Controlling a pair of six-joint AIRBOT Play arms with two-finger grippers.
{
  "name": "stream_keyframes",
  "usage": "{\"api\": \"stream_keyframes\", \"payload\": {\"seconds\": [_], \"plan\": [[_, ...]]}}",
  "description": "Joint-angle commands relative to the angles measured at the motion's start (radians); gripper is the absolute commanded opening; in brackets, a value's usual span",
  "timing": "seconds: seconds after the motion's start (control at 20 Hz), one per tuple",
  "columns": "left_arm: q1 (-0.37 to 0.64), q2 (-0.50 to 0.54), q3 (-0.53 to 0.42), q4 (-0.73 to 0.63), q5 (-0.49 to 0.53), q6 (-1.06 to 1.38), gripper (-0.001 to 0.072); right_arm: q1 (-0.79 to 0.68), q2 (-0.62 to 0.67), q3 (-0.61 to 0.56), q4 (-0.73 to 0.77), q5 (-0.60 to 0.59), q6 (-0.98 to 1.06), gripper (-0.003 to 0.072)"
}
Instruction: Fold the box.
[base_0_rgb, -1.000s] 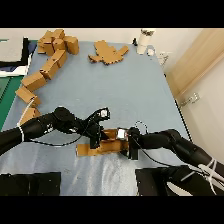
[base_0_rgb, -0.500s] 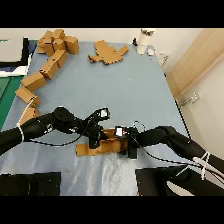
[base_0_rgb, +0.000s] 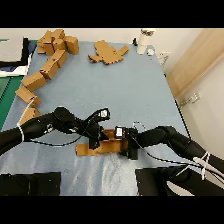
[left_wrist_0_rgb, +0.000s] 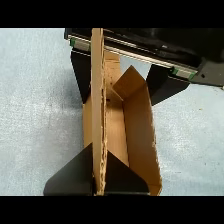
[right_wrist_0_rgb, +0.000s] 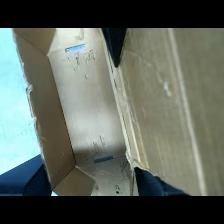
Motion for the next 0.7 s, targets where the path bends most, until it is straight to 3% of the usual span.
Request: {"api": "stream_keyframes", "payload": {"seconds": [0.0, 0.2, 0.6, 0.65], "plan": [[0.000, 0.000, 0.000, 0.000, 0.002, 0.000, 0.0011, -0.001, 0.000, -0.001, -0.021, -0.002, 0.000, 0.0720], [0.000, 0.000, 0.000, 0.000, 0.002, 0.000, 0.0011, -0.001, 0.000, 0.000, -0.041, 0.026, 0.000, 0.0717], [0.000, 0.000, 0.000, 0.000, 0.002, 0.000, 0.0011, 0.002, 0.001, 0.000, -0.005, -0.036, 0.001, 0.0712], [0.000, 0.000, 0.000, 0.000, 0.002, 0.000, 0.0011, 0.002, 0.001, 0.000, -0.002, -0.037, 0.000, 0.0675]]}}
